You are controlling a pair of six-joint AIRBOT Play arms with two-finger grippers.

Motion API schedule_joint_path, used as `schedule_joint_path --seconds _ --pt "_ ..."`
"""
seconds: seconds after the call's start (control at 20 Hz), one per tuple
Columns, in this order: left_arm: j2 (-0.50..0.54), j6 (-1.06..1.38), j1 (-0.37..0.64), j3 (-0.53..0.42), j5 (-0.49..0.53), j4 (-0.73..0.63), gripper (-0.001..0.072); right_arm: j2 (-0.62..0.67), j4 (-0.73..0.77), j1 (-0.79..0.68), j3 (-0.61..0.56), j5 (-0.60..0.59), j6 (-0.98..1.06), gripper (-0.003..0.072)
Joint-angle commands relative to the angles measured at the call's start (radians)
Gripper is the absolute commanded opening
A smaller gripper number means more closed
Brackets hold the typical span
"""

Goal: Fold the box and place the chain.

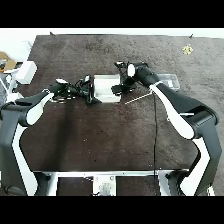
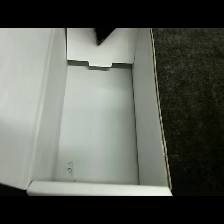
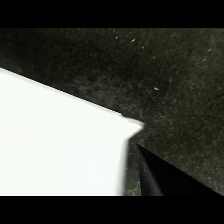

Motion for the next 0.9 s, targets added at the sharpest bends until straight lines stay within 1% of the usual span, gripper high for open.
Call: schedule_joint_path --seconds 0.0,0.05,0.1,0.15,0.3,0.4,0.6,0.85 --pt "0.001 0.0 0.0 0.0 0.0 0.0 0.0275 -0.033 -0.073 0.034 0.04 0.021 0.123 0.0434" --pt "0.001 0.0 0.0 0.0 0.0 0.0 0.0275 -0.033 -0.096 0.042 0.04 0.022 0.159 0.0432" --pt "0.001 0.0 0.0 0.0 0.0 0.0 0.0275 -0.033 -0.123 0.047 0.04 0.022 0.19 0.0341" --pt "0.001 0.0 0.0 0.0 0.0 0.0 0.0275 -0.033 -0.129 0.048 0.04 0.021 0.222 0.0321" --pt "0.001 0.0 0.0 0.0 0.0 0.0 0.0275 -0.033 -0.129 0.048 0.04 0.024 0.261 0.0321" --pt "0.001 0.0 0.0 0.0 0.0 0.0 0.0275 -0.034 -0.133 0.049 0.04 0.011 0.277 0.0253" --pt "0.001 0.0 0.0 0.0 0.0 0.0 0.0275 -0.066 -0.143 0.053 0.04 0.014 0.321 0.0255" --pt "0.001 0.0 0.0 0.0 0.0 0.0 0.0275 -0.068 -0.182 0.069 0.04 0.013 0.359 0.0253"
